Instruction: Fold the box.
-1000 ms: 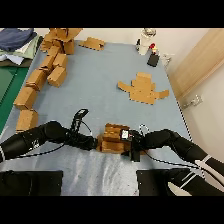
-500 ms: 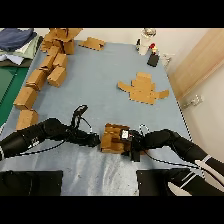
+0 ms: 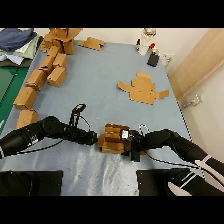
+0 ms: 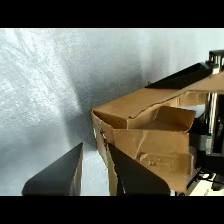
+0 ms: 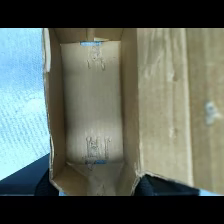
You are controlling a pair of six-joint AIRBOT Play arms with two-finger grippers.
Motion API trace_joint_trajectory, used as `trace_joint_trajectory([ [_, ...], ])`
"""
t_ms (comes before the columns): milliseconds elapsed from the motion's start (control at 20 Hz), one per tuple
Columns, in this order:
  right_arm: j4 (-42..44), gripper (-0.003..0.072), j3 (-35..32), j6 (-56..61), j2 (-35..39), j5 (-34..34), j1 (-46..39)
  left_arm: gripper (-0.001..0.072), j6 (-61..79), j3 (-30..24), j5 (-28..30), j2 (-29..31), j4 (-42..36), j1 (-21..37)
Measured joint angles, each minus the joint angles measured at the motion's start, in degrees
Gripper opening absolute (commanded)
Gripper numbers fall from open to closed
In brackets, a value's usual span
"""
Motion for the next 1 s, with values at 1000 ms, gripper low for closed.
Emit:
trace_joint_trajectory([
  [1000, 0.0, 0.05, 0.0, 0.0, 0.0, 0.0, 0.0, 0.0587, -1.5, 4.4, -4.0, -2.3, 0.4, -2.7],
])
